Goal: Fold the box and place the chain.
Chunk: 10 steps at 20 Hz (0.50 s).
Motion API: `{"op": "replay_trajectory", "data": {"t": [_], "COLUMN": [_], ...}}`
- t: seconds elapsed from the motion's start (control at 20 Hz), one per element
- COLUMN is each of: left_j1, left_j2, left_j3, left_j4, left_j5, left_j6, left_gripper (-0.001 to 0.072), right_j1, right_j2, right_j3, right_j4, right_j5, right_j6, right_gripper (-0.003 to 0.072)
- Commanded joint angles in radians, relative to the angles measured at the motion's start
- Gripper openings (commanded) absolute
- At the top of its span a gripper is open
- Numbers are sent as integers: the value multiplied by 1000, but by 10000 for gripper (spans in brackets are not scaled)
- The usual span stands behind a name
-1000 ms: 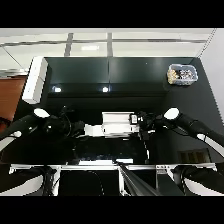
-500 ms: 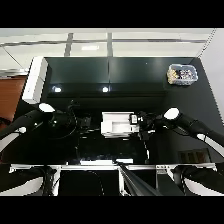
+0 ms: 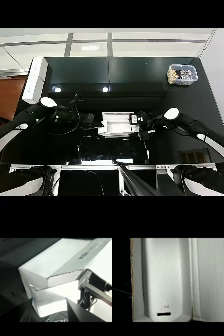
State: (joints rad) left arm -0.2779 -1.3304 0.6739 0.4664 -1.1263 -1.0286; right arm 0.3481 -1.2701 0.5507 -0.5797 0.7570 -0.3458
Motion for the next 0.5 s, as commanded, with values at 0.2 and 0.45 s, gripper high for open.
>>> {"op": "replay_trajectory", "data": {"t": [0.2, 0.45], "left_j1": [-80, -169], "left_j2": [-1, -1], "left_j3": [53, 156], "left_j4": [92, 312], "left_j5": [46, 80], "left_j6": [-83, -287], "left_gripper": [402, 397], "right_j1": [1, 1], "right_j2": [0, 0], "right_j3": [0, 0], "right_j4": [0, 0], "right_j5": [0, 0], "right_j6": [0, 0], "right_gripper": [196, 195]}}
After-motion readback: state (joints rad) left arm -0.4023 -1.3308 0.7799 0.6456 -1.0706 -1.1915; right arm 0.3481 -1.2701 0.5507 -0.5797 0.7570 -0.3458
